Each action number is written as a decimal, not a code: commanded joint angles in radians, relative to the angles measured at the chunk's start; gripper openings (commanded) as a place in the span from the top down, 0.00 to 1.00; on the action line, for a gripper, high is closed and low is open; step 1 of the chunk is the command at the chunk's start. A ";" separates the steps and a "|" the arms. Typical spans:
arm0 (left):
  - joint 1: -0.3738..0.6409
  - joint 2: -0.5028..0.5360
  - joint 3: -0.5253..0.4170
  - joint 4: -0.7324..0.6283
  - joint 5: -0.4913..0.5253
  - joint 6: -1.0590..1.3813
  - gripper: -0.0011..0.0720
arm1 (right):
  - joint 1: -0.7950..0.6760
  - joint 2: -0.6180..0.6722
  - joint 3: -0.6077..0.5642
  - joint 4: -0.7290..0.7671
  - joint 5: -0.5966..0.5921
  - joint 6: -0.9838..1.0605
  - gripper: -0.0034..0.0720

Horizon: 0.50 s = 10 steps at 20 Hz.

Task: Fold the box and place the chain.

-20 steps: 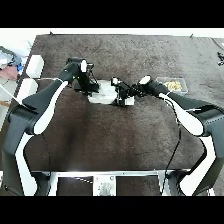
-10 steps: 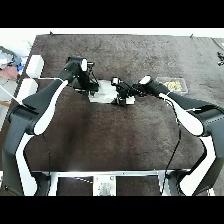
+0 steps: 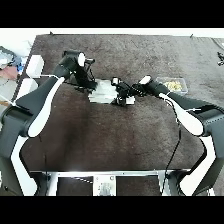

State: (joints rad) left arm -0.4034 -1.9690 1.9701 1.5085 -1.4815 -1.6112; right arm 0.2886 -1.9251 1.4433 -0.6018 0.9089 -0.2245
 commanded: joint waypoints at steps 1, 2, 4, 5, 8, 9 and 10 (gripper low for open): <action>0.020 0.069 0.000 0.025 -0.024 0.083 0.39 | 0.001 0.000 0.000 0.000 0.001 0.000 0.16; 0.027 0.091 -0.001 0.035 -0.027 0.113 0.39 | 0.001 0.000 0.000 0.000 0.001 0.000 0.16; 0.041 0.128 -0.001 0.033 -0.021 0.174 0.39 | 0.001 0.000 0.000 0.000 0.001 0.000 0.16; 0.050 0.146 -0.001 0.033 -0.012 0.200 0.39 | 0.001 0.000 0.000 0.000 0.001 0.000 0.16; 0.108 0.188 -0.003 -0.035 0.076 0.342 0.42 | 0.001 0.000 0.000 0.000 0.001 0.000 0.16; 0.142 0.191 -0.003 -0.071 0.108 0.419 0.42 | 0.001 0.000 0.000 0.000 0.001 0.000 0.16; 0.182 0.190 -0.009 -0.124 0.140 0.492 0.42 | 0.001 0.000 0.000 0.000 0.001 0.000 0.16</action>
